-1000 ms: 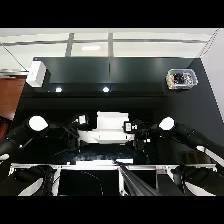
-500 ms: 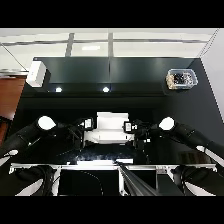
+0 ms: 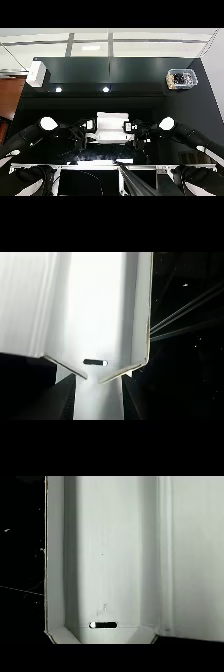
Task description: Fold the box and place the chain.
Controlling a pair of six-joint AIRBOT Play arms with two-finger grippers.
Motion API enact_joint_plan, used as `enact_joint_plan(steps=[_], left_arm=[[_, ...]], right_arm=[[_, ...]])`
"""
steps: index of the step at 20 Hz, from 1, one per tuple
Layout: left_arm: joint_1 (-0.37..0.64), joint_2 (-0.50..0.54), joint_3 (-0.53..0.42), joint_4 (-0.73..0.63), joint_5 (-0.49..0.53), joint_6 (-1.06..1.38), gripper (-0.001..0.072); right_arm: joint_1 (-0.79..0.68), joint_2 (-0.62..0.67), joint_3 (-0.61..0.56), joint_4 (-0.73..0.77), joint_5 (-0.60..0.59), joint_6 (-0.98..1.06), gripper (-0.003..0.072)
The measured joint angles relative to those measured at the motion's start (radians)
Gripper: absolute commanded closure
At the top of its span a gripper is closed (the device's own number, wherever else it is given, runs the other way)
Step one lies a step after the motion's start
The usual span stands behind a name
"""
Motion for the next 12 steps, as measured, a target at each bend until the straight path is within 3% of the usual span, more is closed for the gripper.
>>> enact_joint_plan(steps=[2, 3, 12], left_arm=[[-0.018, -0.007, 0.0, -0.021, 0.014, -0.016, 0.0388], [-0.024, -0.011, 0.0, -0.039, 0.019, -0.024, 0.0467], [-0.054, -0.066, 0.0, -0.193, 0.039, -0.045, 0.0472]], right_arm=[[0.0, 0.0, 0.0, -0.001, 0.0, -0.001, 0.0238], [0.0, 0.0, 0.0, -0.002, 0.0, 0.0, 0.0238], [0.0, 0.0, 0.0, -0.001, 0.001, -0.001, 0.0238]])
